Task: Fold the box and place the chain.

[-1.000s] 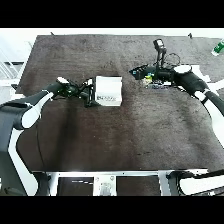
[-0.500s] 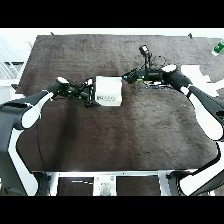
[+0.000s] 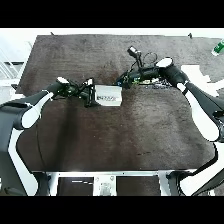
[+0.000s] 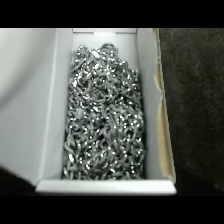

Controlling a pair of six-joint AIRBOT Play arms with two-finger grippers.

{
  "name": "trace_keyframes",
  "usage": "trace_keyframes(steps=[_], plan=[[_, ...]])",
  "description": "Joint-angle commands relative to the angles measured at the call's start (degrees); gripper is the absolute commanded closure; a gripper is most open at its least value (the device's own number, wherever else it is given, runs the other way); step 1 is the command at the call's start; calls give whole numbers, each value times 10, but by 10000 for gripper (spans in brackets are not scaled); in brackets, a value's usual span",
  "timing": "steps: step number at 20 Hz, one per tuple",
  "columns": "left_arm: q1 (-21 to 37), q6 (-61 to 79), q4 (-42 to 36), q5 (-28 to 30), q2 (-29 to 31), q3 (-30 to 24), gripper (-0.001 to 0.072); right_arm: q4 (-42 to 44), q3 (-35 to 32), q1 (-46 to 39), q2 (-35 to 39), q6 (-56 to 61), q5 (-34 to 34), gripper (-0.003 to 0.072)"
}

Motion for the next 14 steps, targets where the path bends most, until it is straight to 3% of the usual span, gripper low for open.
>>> trace_keyframes(steps=[1, 14], plan=[[0, 0, 0, 0, 0, 0, 240, -75, 7, 30, 0, 5, 22, 349], [0, 0, 0, 0, 0, 0, 240, -86, 7, 49, -5, 5, 21, 307]])
